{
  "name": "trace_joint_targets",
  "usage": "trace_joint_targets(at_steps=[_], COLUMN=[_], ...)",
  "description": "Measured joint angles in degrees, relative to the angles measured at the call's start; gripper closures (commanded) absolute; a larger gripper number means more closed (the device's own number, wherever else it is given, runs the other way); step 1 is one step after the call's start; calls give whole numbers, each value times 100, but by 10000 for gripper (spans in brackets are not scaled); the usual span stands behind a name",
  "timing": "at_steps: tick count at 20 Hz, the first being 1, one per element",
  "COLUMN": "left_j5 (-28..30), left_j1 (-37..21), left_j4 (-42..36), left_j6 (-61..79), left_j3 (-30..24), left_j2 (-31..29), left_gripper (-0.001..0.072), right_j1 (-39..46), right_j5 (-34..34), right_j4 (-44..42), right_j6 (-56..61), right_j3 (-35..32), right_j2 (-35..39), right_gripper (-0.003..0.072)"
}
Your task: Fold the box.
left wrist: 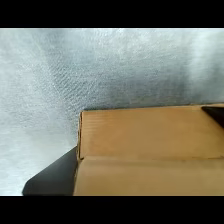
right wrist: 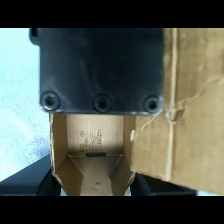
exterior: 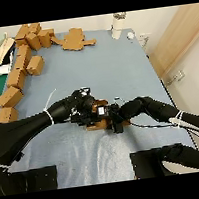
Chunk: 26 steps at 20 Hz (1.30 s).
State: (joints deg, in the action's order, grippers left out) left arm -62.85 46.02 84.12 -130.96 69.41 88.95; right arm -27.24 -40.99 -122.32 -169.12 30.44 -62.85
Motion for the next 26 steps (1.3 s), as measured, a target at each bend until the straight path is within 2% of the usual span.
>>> trace_joint_targets(at_steps=[11,12,24,25,26], left_j5=[-212,-212,-212,-212,-227], left_j1=[37,42,42,42,44], left_j4=[177,175,166,153,155], left_j6=[-46,-52,-7,-4,31], left_j3=[94,96,103,105,103], left_j2=[249,264,315,315,317], left_gripper=[496,703,693,572,388], right_j1=[0,0,2,2,2], right_j5=[-2,-2,-13,-13,-4], right_j4=[0,0,-2,0,7], right_j6=[2,2,2,2,-11], right_j3=[0,0,0,0,2], right_j2=[0,0,0,0,0], right_gripper=[180,179,180,180,179])
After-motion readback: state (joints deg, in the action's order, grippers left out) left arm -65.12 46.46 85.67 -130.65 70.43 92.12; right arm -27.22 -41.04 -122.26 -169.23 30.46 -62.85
